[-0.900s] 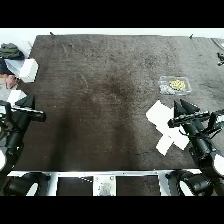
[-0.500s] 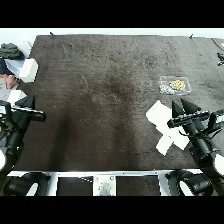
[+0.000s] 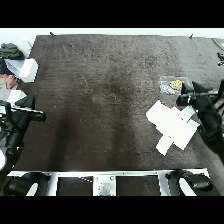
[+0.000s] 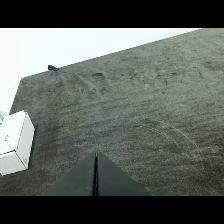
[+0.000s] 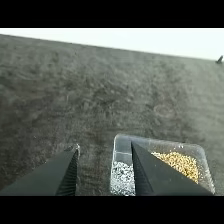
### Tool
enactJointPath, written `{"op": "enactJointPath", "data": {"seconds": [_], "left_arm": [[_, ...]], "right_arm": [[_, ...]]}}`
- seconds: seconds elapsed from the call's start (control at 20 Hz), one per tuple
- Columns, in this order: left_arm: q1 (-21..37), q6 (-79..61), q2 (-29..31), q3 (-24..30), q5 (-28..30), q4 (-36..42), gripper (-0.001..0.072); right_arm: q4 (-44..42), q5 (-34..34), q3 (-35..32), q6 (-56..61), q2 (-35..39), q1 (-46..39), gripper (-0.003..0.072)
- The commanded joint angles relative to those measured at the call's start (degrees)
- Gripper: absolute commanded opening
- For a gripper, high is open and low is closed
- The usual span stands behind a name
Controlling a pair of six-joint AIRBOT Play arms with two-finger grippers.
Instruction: Fold the box and place the chain.
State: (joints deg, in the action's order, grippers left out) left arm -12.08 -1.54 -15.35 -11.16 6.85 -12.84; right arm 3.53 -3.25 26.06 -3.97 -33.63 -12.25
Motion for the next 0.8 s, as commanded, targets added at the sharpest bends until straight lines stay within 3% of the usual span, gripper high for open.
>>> {"op": "enactJointPath", "data": {"seconds": [0.0,0.15,0.3,0.65,0.75], "left_arm": [[-0.02,-0.02,0.04,0.02,0.02,0.0,0.0013],[-0.02,-0.02,0.04,0.02,0.02,0.0,0.0013],[-0.02,-0.02,0.04,0.02,0.0,0.0,0.0013],[-0.02,-0.02,0.04,0.02,0.0,0.0,0.0013],[-0.02,-0.02,0.04,0.02,0.02,0.0,0.0013]], "right_arm": [[5.51,-22.12,9.92,4.15,-14.14,-13.84,0.0394],[25.94,-40.02,21.18,19.69,-25.2,-24.98,0.0394],[45.75,-54.31,34.21,29.44,-36.33,-29.94,0.0394],[64.78,-70.36,54.21,31.01,-53.27,-30.84,0.0399],[67.19,-75.6,59.8,31.01,-58.18,-30.84,0.0504]]}}
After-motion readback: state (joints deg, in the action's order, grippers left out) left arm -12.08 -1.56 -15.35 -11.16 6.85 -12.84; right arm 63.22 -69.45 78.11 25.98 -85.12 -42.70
